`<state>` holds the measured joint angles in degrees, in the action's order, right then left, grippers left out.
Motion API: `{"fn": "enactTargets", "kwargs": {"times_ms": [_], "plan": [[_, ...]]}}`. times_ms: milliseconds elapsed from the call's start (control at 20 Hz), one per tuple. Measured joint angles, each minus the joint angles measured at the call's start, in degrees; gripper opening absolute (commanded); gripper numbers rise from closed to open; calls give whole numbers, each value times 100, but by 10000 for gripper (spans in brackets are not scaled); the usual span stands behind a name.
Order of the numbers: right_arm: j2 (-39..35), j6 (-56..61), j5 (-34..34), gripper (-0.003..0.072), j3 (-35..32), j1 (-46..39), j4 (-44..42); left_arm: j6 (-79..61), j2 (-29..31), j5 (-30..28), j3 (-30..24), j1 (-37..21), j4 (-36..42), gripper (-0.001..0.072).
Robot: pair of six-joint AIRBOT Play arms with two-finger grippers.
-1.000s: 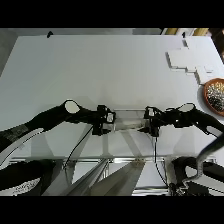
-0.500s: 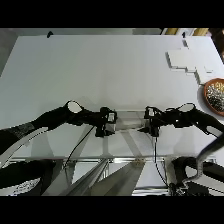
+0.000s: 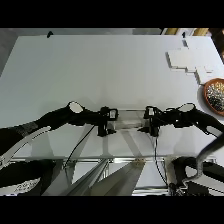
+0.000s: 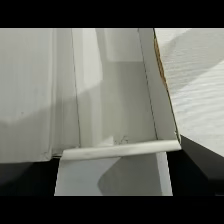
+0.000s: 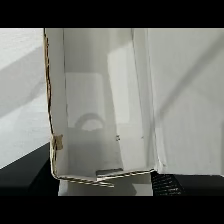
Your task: Fold the box and place the chain.
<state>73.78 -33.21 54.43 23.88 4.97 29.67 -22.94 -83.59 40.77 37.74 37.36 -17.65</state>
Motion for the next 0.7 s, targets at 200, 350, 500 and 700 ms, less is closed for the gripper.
{"fn": "enactTargets", "kwargs": {"times_ms": [200,350,500,700], "plan": [[0,-11,4,340,0,0,9,2,-68,-37,2,48,20,603],[0,-11,4,340,0,0,9,20,-81,-2,0,59,22,220],[0,-11,4,340,0,0,9,13,-87,-9,2,68,26,92],[0,-9,4,340,0,0,9,7,-87,-17,2,66,22,92]]}}
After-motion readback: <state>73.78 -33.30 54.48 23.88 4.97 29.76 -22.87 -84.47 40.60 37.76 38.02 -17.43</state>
